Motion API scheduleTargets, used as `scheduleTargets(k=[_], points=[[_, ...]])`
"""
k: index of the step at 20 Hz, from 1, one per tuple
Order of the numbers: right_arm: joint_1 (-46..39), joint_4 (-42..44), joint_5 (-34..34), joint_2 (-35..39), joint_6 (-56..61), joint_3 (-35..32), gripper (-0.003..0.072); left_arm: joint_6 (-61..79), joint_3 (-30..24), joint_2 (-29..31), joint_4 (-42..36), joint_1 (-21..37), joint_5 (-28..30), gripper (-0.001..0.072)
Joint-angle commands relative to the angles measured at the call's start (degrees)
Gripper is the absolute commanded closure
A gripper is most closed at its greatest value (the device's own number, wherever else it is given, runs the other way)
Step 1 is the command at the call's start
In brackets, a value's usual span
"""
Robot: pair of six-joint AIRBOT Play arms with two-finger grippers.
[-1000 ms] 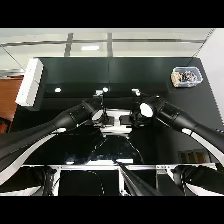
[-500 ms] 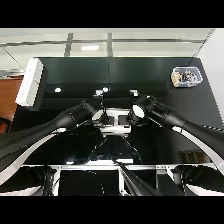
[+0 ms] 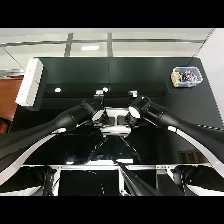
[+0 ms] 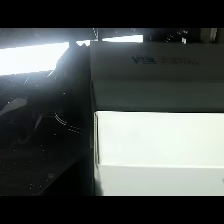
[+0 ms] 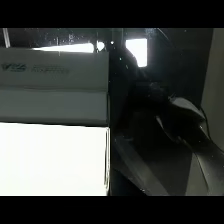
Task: Fold the box and place the chain.
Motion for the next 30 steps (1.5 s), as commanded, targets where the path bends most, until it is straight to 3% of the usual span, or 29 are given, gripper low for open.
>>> scheduleTargets(k=[1,3,4,5,10,11,12,15,16,17,18,21,24,27,29,30], points=[[0.5,0.0,0.6,-0.1,0.4,0.1,0.0673,-0.1,0.0,0.0,0.0,0.0,0.0,0.0681],[0.4,0.0,1.2,-0.1,0.4,0.1,0.0667,-0.1,0.0,0.0,0.0,0.0,0.0,0.0681],[0.4,0.3,1.2,-0.1,0.4,0.1,0.0534,-0.1,0.0,0.0,0.0,0.0,0.0,0.0681],[0.4,0.8,1.0,-0.1,0.4,0.1,0.0525,-0.1,0.0,0.0,0.0,0.0,0.0,0.0681],[0.4,1.0,1.0,-0.4,0.5,0.1,0.0533,-0.1,0.0,0.0,0.0,0.0,0.0,0.0681],[0.4,0.9,1.2,-0.4,0.4,0.1,0.063,-0.1,0.0,0.0,0.0,0.0,0.0,0.0681],[0.4,1.0,1.1,-0.6,0.5,0.1,0.0672,-0.1,0.0,0.0,0.0,0.0,0.0,0.0681],[0.4,1.2,1.0,-0.7,0.4,0.3,0.0667,-0.1,0.0,0.0,0.0,0.0,-0.1,0.0681],[0.4,0.9,1.4,-0.6,0.4,0.6,0.0556,-0.1,0.0,0.0,0.0,0.0,-0.1,0.0681],[0.4,0.8,2.3,-0.5,0.3,1.2,0.0356,-0.1,0.0,0.0,0.0,0.0,-0.1,0.0681],[0.4,0.8,3.9,-0.2,-0.6,2.1,0.0278,-0.1,0.0,0.0,0.0,0.0,-0.1,0.0681],[0.4,-2.1,7.7,3.8,-3.7,4.1,0.0265,-0.1,0.0,0.0,0.0,0.0,0.0,0.0681],[0.4,-10.2,12.9,12.0,-5.6,4.9,0.0265,-0.1,0.0,0.0,0.0,0.0,-0.1,0.0681],[0.0,-30.5,16.5,20.6,-5.8,4.6,0.0265,-0.1,0.0,0.0,0.0,0.0,-0.1,0.0681],[-4.4,-44.3,15.1,22.1,-5.8,3.0,0.0266,-0.1,0.0,0.0,0.0,0.0,-0.1,0.0681],[-8.3,-46.3,11.4,21.9,-6.0,1.6,0.0264,-0.1,0.0,0.0,0.0,0.0,-0.1,0.0681]])
